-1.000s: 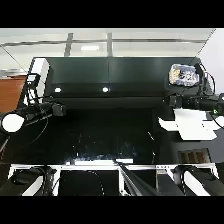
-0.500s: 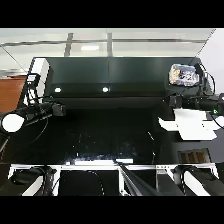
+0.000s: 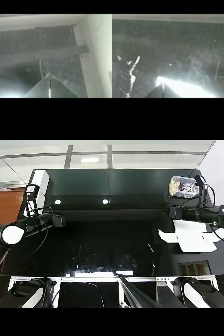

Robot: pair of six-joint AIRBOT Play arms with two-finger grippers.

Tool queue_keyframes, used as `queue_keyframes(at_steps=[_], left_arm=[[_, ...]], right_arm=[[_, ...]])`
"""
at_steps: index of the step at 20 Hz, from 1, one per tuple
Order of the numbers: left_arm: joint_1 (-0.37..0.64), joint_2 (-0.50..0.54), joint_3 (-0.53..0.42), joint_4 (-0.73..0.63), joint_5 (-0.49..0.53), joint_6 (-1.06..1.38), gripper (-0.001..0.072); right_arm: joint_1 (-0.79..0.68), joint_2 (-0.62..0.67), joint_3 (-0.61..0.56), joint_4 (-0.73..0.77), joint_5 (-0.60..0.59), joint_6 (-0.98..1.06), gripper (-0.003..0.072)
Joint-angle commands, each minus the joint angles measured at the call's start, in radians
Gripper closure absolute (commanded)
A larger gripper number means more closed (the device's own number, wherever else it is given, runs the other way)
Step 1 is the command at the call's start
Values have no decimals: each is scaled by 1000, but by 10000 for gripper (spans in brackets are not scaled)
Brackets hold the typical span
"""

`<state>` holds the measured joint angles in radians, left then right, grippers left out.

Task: Fold the box and place the chain.

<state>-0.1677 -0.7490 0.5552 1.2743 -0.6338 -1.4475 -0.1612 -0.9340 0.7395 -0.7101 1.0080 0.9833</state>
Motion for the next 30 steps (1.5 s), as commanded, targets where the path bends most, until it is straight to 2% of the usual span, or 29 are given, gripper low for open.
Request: queue_keyframes(at_steps=[1,4,8,9,10,11,12,14,16,17,18,20,21,23,24,25,28,29,30], left_arm=[[0,0,0,0,57,0,686],[0,0,0,0,70,0,686],[0,-23,0,-35,189,0,683],[-1,-44,0,-47,210,1,578],[-3,-68,1,-55,211,1,210],[-7,-95,1,-59,207,0,3],[-12,-118,9,-59,184,5,1],[-15,-150,52,-13,71,5,1],[-14,-160,115,114,-88,-10,1],[-14,-159,142,182,-152,-59,2],[-13,-159,159,225,-188,-113,2],[-13,-160,167,229,-194,-157,2],[-15,-162,167,202,-191,-157,2],[-15,-175,167,143,-186,-157,2],[-15,-184,167,119,-188,-157,2],[-15,-196,167,95,-192,-157,2],[-15,-224,167,66,-209,-157,2],[-15,-228,167,66,-214,-157,2],[-15,-229,167,66,-217,-157,2]], right_arm=[[1,0,0,44,-23,0,671],[1,0,0,64,-142,2,671],[1,0,0,64,-325,0,671],[1,-4,0,63,-393,0,650],[1,-12,0,61,-450,0,279],[1,-25,0,39,-494,-10,-27],[-2,-37,0,-14,-522,-11,-27],[-71,-59,25,-278,-523,106,-26],[-245,-101,99,-616,-445,406,-26],[-350,-134,134,-729,-412,512,-25],[-472,-174,167,-774,-370,571,-25],[-676,-256,227,-703,-217,562,-25],[-741,-300,252,-642,-126,462,-25],[-800,-390,291,-487,100,89,-24],[-796,-425,295,-477,201,-40,-24],[-785,-452,295,-500,253,-92,-24],[-725,-504,295,-608,224,-126,-22],[-705,-505,295,-634,186,-135,91],[-687,-505,303,-645,146,-135,288]])
